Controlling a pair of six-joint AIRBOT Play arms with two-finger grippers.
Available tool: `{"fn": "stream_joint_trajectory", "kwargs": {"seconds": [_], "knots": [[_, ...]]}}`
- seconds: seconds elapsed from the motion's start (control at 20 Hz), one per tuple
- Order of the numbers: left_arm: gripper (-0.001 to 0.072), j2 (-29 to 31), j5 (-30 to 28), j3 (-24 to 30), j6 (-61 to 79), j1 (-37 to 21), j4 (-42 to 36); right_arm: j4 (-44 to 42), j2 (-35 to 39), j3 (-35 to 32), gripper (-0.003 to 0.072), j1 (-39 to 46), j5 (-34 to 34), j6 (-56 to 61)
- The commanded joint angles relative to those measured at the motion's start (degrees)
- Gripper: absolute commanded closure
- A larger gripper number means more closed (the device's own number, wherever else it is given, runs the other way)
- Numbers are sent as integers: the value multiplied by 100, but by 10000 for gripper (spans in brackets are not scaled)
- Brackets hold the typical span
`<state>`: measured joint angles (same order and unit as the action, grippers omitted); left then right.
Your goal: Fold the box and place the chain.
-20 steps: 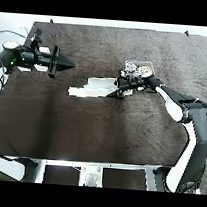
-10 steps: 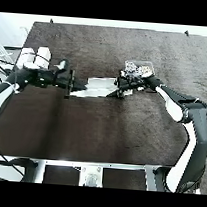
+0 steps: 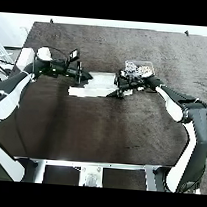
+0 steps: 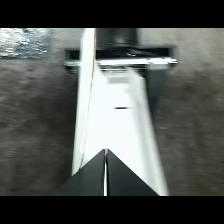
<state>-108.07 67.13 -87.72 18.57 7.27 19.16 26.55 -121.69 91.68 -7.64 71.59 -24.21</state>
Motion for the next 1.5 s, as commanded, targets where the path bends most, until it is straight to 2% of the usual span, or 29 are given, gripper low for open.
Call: {"fn": "stream_joint_trajectory", "kwargs": {"seconds": [0.0, 0.25, 0.5, 0.75, 1.45], "knots": [[692, -492, -122, -798, -372, 7, -2, 0, -4, -2, 210, -2, 0, -7], [692, -772, -422, -920, -509, 9, 114, 0, -4, -2, 210, -2, 2, -7], [692, -824, -398, -920, -616, 9, 151, 0, -4, -2, 209, -2, 2, -7], [692, -964, -400, -903, -872, 9, 516, 0, -4, -2, 209, -4, 2, -7], [691, -1025, -293, -909, -911, 17, 498, 0, -4, -2, 209, -2, 2, -7]]}}
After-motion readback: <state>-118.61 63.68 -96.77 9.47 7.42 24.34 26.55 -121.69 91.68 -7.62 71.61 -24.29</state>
